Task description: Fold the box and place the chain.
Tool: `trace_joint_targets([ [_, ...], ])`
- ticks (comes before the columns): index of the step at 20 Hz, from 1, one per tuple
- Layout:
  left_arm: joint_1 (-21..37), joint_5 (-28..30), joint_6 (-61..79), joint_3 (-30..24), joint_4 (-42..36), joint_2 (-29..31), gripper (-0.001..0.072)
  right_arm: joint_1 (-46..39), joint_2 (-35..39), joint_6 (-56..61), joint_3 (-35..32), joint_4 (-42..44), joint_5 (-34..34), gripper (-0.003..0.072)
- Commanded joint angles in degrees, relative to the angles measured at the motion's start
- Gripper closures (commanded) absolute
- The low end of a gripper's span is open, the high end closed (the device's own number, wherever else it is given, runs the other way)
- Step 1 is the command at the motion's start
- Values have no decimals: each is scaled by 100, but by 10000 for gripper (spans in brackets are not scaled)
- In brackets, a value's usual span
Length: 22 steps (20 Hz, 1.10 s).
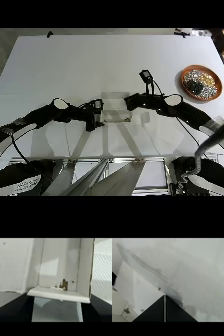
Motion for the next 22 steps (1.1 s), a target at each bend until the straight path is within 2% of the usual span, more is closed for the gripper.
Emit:
trace_joint_targets([
  [1,0,-7,4,-2,4,-2,458,4,323,52,483,-564,546,676],
  [3,0,-9,4,-2,2,-2,458,4,625,208,654,-1622,1342,676],
  [8,0,-24,4,-2,4,-2,458,7,1438,649,691,-5324,3901,677],
  [10,0,-24,4,-2,4,-2,458,4,1456,575,682,-6229,4422,676],
  [12,0,-24,4,-2,4,-2,458,4,1355,212,664,-6266,4221,674],
  [14,0,-24,4,-2,4,-2,458,7,1134,-251,610,-5984,3698,669],
  [16,0,-24,4,-2,4,-2,458,7,763,-566,599,-5786,3331,490],
  [17,0,-24,4,-2,4,-2,458,7,566,-616,599,-5768,3163,423],
  [19,0,-24,4,-2,4,-2,458,68,170,-616,599,-5729,2785,424],
  [21,0,-26,4,-2,4,-2,458,153,-116,-619,599,-5556,2439,472],
  [22,0,-24,4,-2,4,-2,458,192,-219,-619,599,-5440,2297,472],
])
